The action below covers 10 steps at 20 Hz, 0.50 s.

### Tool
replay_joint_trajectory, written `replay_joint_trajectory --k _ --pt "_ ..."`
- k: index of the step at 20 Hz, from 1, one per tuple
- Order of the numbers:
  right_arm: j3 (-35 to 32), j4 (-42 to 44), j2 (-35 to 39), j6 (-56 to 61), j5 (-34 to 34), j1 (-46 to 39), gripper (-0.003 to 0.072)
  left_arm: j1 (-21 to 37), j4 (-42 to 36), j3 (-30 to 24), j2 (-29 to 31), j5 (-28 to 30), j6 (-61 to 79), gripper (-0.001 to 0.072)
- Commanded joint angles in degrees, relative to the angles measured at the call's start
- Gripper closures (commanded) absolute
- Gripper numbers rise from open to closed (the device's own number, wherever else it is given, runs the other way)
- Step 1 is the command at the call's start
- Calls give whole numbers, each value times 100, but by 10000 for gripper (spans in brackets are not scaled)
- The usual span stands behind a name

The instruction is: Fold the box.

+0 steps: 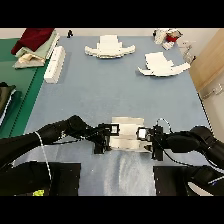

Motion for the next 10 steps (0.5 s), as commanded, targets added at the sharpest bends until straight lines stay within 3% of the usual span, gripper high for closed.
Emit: replay_joint_trajectory --k 1,10 --pt "-9 247 -24 -120 214 7 531 4 0 2 0 0 2 312" --pt "-9 905 -284 -557 638 7 527 4 0 2 0 0 2 312"
